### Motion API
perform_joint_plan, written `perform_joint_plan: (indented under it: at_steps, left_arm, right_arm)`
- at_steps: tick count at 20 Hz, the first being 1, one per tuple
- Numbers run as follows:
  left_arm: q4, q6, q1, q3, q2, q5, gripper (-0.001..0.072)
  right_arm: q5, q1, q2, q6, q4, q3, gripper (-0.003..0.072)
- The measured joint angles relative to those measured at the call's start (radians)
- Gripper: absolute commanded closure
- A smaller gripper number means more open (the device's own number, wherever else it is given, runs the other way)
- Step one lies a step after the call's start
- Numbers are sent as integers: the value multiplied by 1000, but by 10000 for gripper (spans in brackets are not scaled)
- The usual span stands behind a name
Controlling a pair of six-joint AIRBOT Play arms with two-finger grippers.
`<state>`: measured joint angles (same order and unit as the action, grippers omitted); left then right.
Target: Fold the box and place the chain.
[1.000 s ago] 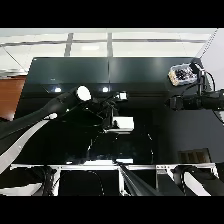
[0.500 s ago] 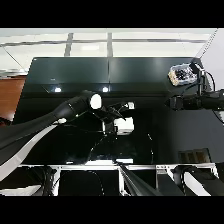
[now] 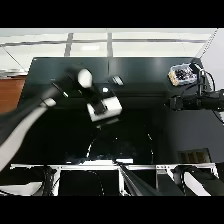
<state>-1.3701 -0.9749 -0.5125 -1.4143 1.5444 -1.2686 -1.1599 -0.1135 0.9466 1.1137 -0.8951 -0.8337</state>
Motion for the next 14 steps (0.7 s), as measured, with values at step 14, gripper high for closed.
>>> perform_joint_plan:
  at_steps: [14]
  left_arm:
    - [39,-151,867,-559,418,82,361]
  right_arm:
    - [99,0,0,0,6,0,668]
